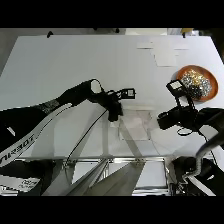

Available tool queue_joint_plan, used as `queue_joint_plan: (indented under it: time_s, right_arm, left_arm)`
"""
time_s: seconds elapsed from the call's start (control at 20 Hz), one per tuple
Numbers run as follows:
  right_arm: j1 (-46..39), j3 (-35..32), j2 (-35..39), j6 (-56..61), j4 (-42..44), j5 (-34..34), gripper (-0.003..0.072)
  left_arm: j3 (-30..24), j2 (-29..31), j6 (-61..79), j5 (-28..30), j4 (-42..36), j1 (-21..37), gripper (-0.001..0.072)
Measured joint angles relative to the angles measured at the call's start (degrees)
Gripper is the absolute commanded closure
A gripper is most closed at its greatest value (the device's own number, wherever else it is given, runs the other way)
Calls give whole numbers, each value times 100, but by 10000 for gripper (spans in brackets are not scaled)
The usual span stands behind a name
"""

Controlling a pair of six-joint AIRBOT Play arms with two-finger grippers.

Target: Fold the box and place the chain.

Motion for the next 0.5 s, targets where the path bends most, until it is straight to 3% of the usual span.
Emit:
queue_joint_plan:
  time_s: [0.5]
  right_arm:
    - [2,17,0,-81,-234,166,271]
  left_arm:
    - [0,-72,184,385,-133,-63,710]
